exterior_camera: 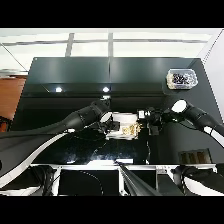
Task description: Fold the box and place the chain.
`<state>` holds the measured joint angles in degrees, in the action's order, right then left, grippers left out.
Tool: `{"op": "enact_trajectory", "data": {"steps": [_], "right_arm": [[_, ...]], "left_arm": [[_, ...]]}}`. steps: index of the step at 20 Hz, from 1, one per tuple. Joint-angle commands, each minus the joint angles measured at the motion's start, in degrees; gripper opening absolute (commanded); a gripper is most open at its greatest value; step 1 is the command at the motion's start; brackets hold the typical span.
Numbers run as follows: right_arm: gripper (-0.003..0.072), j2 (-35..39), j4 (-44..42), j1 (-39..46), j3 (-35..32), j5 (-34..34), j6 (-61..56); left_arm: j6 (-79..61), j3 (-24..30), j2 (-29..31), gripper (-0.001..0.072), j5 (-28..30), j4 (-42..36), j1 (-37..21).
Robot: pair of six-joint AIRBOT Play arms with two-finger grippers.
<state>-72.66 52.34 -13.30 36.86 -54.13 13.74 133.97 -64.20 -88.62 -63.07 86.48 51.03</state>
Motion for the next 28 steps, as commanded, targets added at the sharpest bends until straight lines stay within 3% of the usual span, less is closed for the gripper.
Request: {"op": "enact_trajectory", "data": {"steps": [1, 10, 15, 18, 20, 22, 24, 28], "right_arm": [[0.0049, 0.81, 0.2, 0.04, -0.02, -0.92, -0.66], [0.0045, 13.53, 0.17, 1.14, -0.02, -1.79, -17.59], [0.0045, 24.57, -0.83, 1.14, -0.02, -7.8, -31.21], [0.0045, 28.81, -5.68, 1.11, -0.02, -14.58, -35.98], [0.0045, 29.66, -13.29, 1.09, -0.02, -16.61, -37.38], [0.0045, 29.64, -22.21, 0.66, -0.02, -15.76, -37.86], [0.0046, 29.46, -25.05, -0.96, -0.02, -11.87, -39.67], [0.0048, 27.02, -15.76, -4.02, -0.04, -7.89, -44.89]], "left_arm": [[0.0, -0.04, -0.02, 0.0032, -0.02, -0.09, 0.0], [0.0, -0.04, -0.02, 0.0032, 0.0, -0.04, 0.0], [0.0, -0.04, -0.02, 0.0032, 0.0, -0.07, 0.0], [0.0, -0.04, -0.02, 0.0032, 0.0, 0.0, 0.0], [0.0, -0.04, -0.04, 0.0032, 0.0, 0.02, 0.0], [0.0, -0.04, -0.04, 0.0032, 0.0, 0.02, 0.0], [0.0, -0.04, -0.04, 0.0032, 0.0, 0.0, 0.0], [0.0, -0.04, -0.02, 0.0032, 0.02, 0.02, -0.02]]}}
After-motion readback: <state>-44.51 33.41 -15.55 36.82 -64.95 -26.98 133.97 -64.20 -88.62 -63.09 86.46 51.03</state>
